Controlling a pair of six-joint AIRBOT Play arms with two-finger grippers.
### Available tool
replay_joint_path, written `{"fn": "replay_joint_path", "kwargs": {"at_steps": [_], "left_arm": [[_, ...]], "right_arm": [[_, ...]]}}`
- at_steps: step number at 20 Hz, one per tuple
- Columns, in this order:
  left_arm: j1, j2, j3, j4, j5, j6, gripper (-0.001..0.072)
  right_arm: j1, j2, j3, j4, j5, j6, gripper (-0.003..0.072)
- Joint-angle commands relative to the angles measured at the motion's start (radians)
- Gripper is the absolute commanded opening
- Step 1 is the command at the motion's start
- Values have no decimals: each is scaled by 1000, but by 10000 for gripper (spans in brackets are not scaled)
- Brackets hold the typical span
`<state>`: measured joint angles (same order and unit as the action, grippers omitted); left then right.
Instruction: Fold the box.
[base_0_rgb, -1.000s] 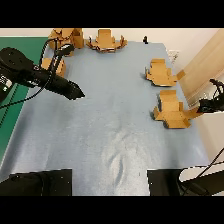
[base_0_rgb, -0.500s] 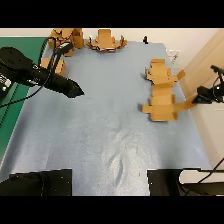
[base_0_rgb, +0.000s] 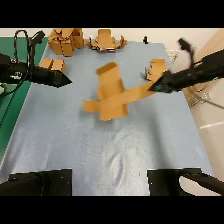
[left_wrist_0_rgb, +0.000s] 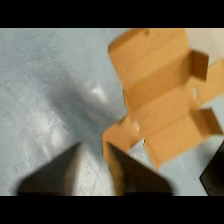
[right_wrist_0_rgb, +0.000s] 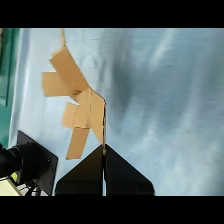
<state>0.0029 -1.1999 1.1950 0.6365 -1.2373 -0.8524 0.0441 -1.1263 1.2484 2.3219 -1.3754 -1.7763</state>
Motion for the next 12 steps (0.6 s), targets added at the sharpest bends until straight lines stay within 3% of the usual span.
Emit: {"fn": "replay_joint_path", "kwargs": {"at_steps": [1, 6, 8, 12], "left_arm": [[40, -81, 1, -54, -31, 2, 465], [-29, -306, 2, -74, -29, 71, 465], [-64, -413, 2, -117, -27, 139, 464], [-97, -599, 10, -310, -45, 283, 464]], "right_arm": [[162, 16, -220, 38, 299, 5, 2], [248, 16, -534, 35, 668, -50, 2], [264, 16, -589, 35, 731, -76, 2], [264, 16, -628, 23, 739, -88, 2]]}}
